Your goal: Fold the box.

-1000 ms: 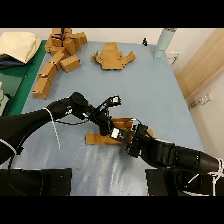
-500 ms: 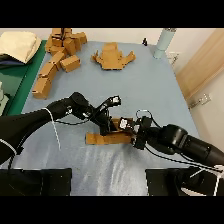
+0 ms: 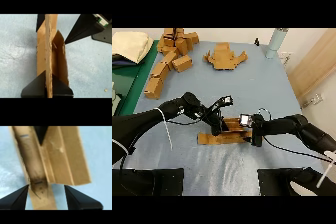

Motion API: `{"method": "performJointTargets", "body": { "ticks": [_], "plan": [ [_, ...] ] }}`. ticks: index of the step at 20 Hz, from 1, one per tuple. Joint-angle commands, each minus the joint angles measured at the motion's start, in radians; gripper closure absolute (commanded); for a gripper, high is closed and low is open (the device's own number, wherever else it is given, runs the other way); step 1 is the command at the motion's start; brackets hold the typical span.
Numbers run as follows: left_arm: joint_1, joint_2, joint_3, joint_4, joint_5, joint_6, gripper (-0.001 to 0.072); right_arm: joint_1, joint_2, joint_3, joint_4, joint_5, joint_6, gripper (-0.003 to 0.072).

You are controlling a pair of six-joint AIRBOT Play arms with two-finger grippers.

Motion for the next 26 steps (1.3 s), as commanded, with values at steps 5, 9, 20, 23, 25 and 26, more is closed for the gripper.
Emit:
{"method": "performJointTargets", "body": {
  "ticks": [5,9,20,23,25,26],
  "plan": [
    [0.0,0.0,0.0,0.0,0.0,0.0,0.0699,-0.06,-0.156,0.0,0.195,-0.059,-0.208,-0.0032],
    [0.0,0.0,0.0,0.0,0.0,0.0,0.0699,-0.06,-0.183,0.0,0.193,-0.055,-0.207,-0.0031],
    [0.0,0.0,0.0,0.0,0.0,0.0,0.0699,-0.06,-0.183,0.0,0.193,-0.094,-0.176,-0.003],
    [0.0,0.0,0.0,0.0,0.0,0.0,0.0698,-0.06,-0.18,0.0,0.173,-0.089,-0.176,-0.0026],
    [0.0,0.0,0.0,0.0,0.0,0.0,0.0699,-0.06,-0.167,0.0,0.147,-0.09,-0.177,-0.0026],
    [0.0,0.0,0.0,0.0,0.0,0.0,0.0699,-0.06,-0.161,0.0,0.148,-0.092,-0.176,-0.0026]
  ]
}}
